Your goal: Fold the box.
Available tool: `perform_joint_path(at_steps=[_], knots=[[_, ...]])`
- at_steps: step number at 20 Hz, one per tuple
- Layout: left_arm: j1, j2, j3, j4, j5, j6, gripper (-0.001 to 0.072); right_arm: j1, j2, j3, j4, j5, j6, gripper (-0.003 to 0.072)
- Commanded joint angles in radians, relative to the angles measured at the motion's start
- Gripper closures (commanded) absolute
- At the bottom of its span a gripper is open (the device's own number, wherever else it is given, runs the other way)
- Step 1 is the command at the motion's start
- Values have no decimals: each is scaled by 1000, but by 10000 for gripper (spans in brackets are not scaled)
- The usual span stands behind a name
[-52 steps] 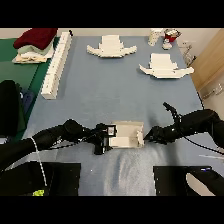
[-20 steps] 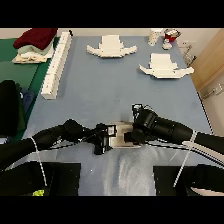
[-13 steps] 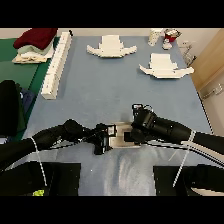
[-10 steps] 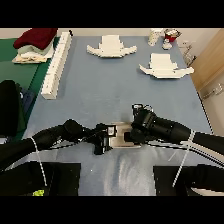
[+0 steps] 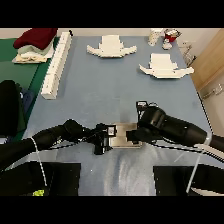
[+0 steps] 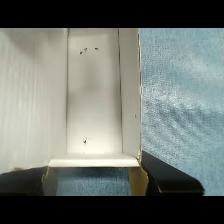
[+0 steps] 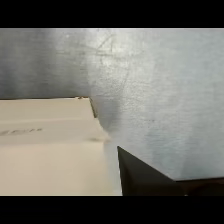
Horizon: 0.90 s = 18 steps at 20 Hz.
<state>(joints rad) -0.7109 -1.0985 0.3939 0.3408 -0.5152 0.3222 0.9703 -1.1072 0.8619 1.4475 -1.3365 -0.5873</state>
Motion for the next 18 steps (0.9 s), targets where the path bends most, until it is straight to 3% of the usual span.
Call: perform_joint_path(at_steps=[1,3,5,7,10,13,16,18], knots=[[0,0,1,0,0,0,267,-1,134,28,-35,-21,-8,286],[0,0,1,0,0,0,267,-23,205,26,-109,-98,-9,503],[0,1,1,0,0,0,267,-97,229,10,-184,-208,-71,661],[0,0,1,0,0,0,267,-222,225,-28,-177,-193,-183,683],[0,0,1,0,0,0,267,-463,190,-97,-21,34,-395,683],[0,0,1,0,0,0,267,-738,71,-111,401,248,-786,684],[0,0,1,0,0,0,267,-938,-105,-83,916,232,-1204,684],[0,0,1,0,0,0,266,-965,-208,-30,1026,138,-1332,684]])
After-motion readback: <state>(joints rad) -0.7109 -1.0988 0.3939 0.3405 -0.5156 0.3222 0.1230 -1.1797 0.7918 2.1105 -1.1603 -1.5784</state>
